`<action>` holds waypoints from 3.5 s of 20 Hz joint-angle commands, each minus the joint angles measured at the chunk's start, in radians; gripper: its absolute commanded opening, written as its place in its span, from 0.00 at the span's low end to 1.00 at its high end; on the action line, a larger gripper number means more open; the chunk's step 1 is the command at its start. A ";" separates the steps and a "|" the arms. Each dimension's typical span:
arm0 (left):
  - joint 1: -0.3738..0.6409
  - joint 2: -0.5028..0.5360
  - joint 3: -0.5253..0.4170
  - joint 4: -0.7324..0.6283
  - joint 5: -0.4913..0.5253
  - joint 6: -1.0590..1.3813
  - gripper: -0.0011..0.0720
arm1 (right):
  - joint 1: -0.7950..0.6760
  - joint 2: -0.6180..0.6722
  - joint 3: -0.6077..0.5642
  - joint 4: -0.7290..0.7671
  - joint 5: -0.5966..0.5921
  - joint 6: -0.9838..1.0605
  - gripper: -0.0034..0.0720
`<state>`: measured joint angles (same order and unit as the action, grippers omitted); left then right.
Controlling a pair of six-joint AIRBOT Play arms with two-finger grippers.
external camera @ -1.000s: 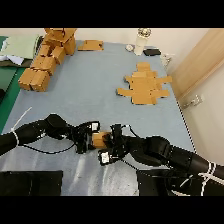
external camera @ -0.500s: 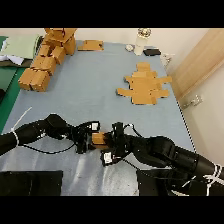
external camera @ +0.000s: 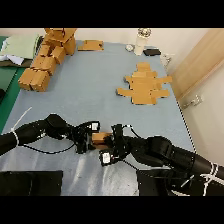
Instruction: Fold the box.
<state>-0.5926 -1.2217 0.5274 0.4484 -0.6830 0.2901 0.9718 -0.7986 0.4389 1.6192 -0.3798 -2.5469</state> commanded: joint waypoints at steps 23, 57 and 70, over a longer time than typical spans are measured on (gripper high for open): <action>0.000 0.000 0.000 0.001 0.000 0.000 0.63 | -0.071 0.349 0.006 0.118 -0.268 1.515 0.05; 0.000 0.000 0.000 0.000 0.000 0.000 0.63 | 0.032 0.276 -0.239 -0.005 0.241 2.109 0.05; 0.000 0.000 0.002 -0.006 0.022 0.001 0.63 | -0.361 0.048 0.229 -0.248 -0.815 1.854 0.05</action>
<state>-0.5926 -1.2217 0.5285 0.4454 -0.6765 0.2905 0.6643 -0.6502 0.6243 1.3262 -1.1446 -0.6296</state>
